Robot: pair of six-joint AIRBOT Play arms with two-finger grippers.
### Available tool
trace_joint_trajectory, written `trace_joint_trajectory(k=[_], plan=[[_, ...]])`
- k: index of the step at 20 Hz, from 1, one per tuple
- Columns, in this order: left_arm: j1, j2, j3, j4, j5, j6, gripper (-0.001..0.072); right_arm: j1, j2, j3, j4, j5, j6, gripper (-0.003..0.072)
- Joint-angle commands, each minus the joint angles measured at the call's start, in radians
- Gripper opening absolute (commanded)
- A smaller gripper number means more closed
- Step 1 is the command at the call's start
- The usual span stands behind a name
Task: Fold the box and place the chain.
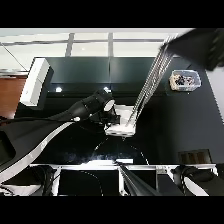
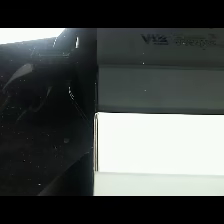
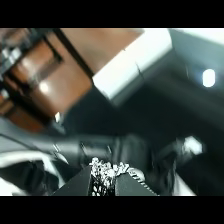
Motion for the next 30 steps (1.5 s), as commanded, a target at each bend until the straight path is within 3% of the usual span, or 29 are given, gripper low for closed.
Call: trace_joint_trajectory(k=[1, 5, 10, 15, 22, 23, 24, 25, 30], plan=[[0.001, 0.000, 0.001, 0.000, 0.002, 0.000, 0.0029, 0.066, 0.000, -0.124, -0.076, 0.023, 0.038, 0.0010], [0.001, 0.000, 0.001, 0.000, 0.001, 0.000, 0.0029, 0.120, -0.002, -0.284, -0.078, -0.095, 0.039, 0.0010], [0.001, 0.000, 0.001, 0.001, 0.002, 0.001, 0.0028, 0.122, -0.002, -0.439, -0.156, -0.119, 0.080, 0.0010], [0.001, 0.000, 0.001, 0.001, 0.001, 0.001, 0.0029, 0.159, -0.027, -0.667, -0.159, -0.335, 0.126, 0.0010], [0.001, 0.000, 0.001, 0.000, 0.001, 0.001, 0.0029, 0.195, -0.081, -0.729, -0.172, -0.390, 0.148, 0.0016], [0.001, 0.000, 0.001, 0.001, 0.001, 0.001, 0.0029, 0.194, -0.081, -0.729, -0.180, -0.391, 0.148, 0.0066], [0.001, 0.000, 0.001, 0.000, 0.002, 0.000, 0.0028, 0.193, -0.081, -0.729, -0.187, -0.396, 0.148, 0.0276], [0.001, 0.000, 0.001, 0.001, 0.002, 0.001, 0.0029, 0.193, -0.081, -0.728, -0.187, -0.410, 0.147, 0.0401], [0.001, 0.000, 0.001, -0.004, -0.009, 0.006, 0.0029, 0.077, -0.072, -0.705, -0.251, -0.395, 0.105, 0.0390]])
